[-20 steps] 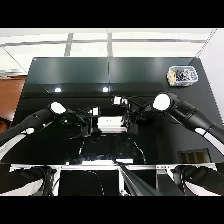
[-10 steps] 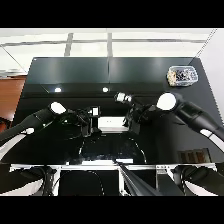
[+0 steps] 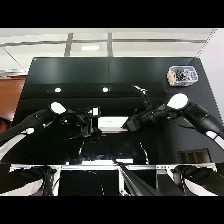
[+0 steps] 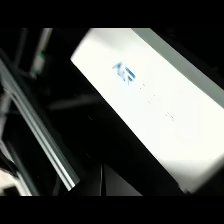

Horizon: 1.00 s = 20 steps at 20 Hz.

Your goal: Fold the box and place the chain.

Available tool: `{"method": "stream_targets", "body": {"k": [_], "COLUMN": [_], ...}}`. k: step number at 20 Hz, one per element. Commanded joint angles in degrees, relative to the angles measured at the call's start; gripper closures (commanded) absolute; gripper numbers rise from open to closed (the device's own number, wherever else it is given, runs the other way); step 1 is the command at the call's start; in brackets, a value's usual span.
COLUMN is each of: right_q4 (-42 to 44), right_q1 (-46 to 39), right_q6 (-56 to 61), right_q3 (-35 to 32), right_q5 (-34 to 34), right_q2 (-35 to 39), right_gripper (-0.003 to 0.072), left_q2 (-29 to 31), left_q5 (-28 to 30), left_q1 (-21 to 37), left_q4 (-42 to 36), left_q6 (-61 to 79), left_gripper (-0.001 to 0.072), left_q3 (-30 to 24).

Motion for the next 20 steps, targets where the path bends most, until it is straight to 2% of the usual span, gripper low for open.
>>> {"method": "stream_targets", "body": {"k": [1,6,11,20], "right_q4": [10.84,7.08,0.87,0.26], "right_q1": [2.21,2.45,2.56,2.60], "right_q6": [1.14,1.70,5.57,7.72], "right_q3": [-1.73,-1.73,-1.75,-1.73], "right_q5": [-5.66,-11.23,-11.23,-13.35], "right_q2": [-4.20,-7.74,-8.33,-8.31], "right_gripper": [0.0673,0.0670,0.0667,0.0667], "left_q2": [-0.04,-0.04,-0.04,-0.04], "left_q5": [0.04,0.04,0.07,0.13], "left_q1": [-0.02,-0.02,-0.02,-0.02], "left_q4": [-0.02,-0.02,-0.02,-0.07], "left_q6": [0.02,0.02,0.02,0.02], "left_gripper": [0.0230,0.0229,0.0230,0.0230], "left_q3": [0.02,0.02,0.02,0.04]}}
